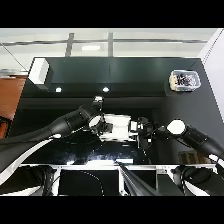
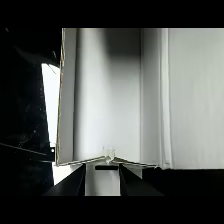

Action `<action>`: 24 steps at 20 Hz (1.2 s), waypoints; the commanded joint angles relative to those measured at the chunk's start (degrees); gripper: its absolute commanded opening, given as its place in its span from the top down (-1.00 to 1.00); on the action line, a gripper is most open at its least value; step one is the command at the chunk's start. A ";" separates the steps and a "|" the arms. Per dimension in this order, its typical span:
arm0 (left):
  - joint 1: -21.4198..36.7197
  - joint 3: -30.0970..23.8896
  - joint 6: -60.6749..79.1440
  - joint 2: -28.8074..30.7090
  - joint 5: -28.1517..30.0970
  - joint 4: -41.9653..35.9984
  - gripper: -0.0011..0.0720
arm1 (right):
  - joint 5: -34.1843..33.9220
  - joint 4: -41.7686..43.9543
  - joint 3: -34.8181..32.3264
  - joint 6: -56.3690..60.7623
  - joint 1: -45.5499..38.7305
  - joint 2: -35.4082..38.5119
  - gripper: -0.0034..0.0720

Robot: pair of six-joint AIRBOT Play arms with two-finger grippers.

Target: Fold the box and place the chain.

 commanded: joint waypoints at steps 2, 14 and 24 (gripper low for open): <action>0.02 -0.02 0.07 -0.02 0.04 0.00 0.90 | -0.55 3.98 0.00 -0.13 0.00 -0.76 0.26; 0.02 -0.02 0.07 -0.02 -0.09 -0.85 0.90 | -4.85 9.86 0.00 -0.20 0.00 -2.95 0.26; 0.02 -0.02 0.07 -0.02 -0.07 -0.85 0.90 | -5.05 9.79 0.00 -0.17 0.00 -2.95 0.19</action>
